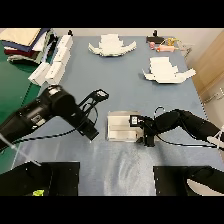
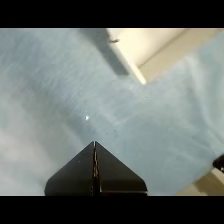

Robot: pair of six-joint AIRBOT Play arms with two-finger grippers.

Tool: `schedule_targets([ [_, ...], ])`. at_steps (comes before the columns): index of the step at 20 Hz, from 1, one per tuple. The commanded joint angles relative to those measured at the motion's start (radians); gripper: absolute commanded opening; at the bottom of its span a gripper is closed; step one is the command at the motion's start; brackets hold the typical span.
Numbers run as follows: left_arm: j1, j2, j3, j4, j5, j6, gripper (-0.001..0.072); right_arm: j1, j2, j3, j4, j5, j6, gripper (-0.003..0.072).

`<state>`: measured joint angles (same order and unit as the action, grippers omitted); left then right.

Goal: Fold the box.

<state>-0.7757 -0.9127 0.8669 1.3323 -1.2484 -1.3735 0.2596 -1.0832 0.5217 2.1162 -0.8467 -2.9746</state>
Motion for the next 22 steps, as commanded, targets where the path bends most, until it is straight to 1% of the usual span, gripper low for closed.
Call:
schedule_targets([
  [1, 0.164, 0.161, -0.195, -0.163, 0.228, 0.431, 0.0015, 0.0, 0.0, 0.001, 0.0, 0.0, 0.0, 0.0502],
  [2, 0.192, 0.174, -0.243, -0.165, 0.268, 0.52, 0.0186, 0.0, 0.0, 0.001, 0.0, 0.0, 0.0, 0.0502],
  [3, 0.204, 0.17, -0.282, -0.175, 0.309, 0.602, 0.062, 0.0, 0.0, 0.001, 0.0, 0.0, 0.0, 0.0502],
  [4, 0.203, 0.155, -0.317, -0.191, 0.355, 0.66, 0.0692, 0.0, 0.0, 0.001, 0.0, 0.0, 0.0, 0.0502],
  [6, 0.192, 0.103, -0.356, -0.247, 0.402, 0.812, 0.0691, 0.0, 0.0, 0.001, 0.0, 0.0, 0.0, 0.0502],
  [9, 0.174, -0.002, -0.36, -0.33, 0.435, 0.992, 0.0691, 0.0, 0.0, 0.0, 0.0, 0.0, 0.0, 0.0502],
  [12, 0.147, -0.069, -0.36, -0.402, 0.544, 1.174, 0.0691, 0.0, 0.0, 0.001, 0.0, 0.0, 0.0, 0.0502],
  [14, 0.139, -0.102, -0.358, -0.493, 0.621, 1.28, 0.0691, 0.0, 0.0, 0.001, 0.0, 0.0, 0.0, 0.0502],
  [15, 0.14, -0.118, -0.354, -0.551, 0.637, 1.329, 0.0691, 0.0, 0.0, 0.001, 0.0, 0.0, 0.0, 0.0502],
  [20, 0.14, -0.173, -0.316, -0.659, 0.635, 1.392, 0.0691, 0.0, 0.0, 0.001, 0.0, 0.0, 0.0, 0.0502],
  [22, 0.14, -0.195, -0.303, -0.681, 0.614, 1.429, 0.0691, 0.0, 0.0, 0.0, 0.0, 0.0, 0.0, 0.0502],
])
